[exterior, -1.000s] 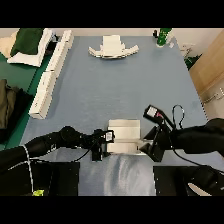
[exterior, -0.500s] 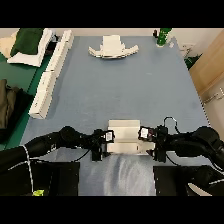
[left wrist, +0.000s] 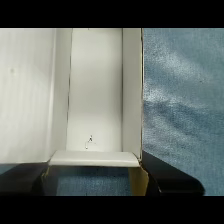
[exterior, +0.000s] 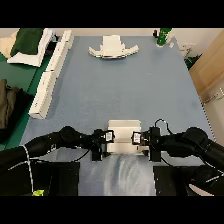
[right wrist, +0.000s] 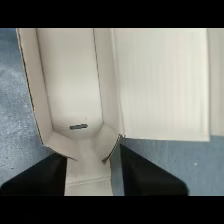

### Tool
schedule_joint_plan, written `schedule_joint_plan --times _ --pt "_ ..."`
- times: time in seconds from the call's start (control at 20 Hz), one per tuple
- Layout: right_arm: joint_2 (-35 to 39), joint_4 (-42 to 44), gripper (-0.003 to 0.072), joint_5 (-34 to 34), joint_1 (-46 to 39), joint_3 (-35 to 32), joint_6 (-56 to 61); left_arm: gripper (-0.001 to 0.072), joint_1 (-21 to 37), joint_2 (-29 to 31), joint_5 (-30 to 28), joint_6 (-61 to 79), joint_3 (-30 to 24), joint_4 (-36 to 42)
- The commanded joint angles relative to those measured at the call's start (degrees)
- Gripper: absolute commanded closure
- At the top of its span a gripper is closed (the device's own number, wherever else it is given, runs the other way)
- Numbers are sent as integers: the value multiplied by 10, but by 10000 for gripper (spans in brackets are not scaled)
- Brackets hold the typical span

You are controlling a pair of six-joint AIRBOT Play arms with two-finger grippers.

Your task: Fold the box.

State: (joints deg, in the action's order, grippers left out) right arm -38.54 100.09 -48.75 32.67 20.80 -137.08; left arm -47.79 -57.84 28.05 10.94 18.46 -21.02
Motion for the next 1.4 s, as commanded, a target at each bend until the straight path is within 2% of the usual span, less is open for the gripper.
schedule_joint_plan --times 0.0,0.1,0.2,0.35,0.6,0.65,0.7,0.75,0.8,1.1,1.15,1.2,1.25,1.3,1.35 --pt "-5 41 327 16 3 0 -15 226 0 0 0 0 0 0" --pt "-5 63 353 12 3 0 -15 226 0 0 0 0 0 0" --pt "-5 64 567 13 3 0 -15 226 0 0 0 0 0 0" --pt "-5 65 567 21 3 0 -21 226 0 0 0 0 0 0" --pt "-21 113 565 39 3 0 -52 226 0 0 0 0 0 0" --pt "-27 119 465 40 3 0 -57 226 0 0 0 0 0 0" --pt "-31 127 188 43 3 0 -60 226 0 0 0 0 0 0" --pt "-36 135 41 48 3 0 -63 226 0 0 0 0 0 0" --pt "-40 142 13 54 3 0 -66 226 0 0 0 0 0 0" --pt "-42 132 14 50 3 0 -64 226 0 0 0 0 0 0" --pt "-42 125 46 38 3 1 -51 226 0 0 0 0 0 0" --pt "-42 108 170 8 3 9 -13 226 0 0 0 0 0 0" --pt "-40 74 381 -37 3 23 39 226 0 0 0 0 0 0" --pt "-35 26 499 -81 3 37 107 226 0 0 0 0 0 0" --pt "-27 -23 548 -113 3 50 182 226 0 0 0 0 0 0"
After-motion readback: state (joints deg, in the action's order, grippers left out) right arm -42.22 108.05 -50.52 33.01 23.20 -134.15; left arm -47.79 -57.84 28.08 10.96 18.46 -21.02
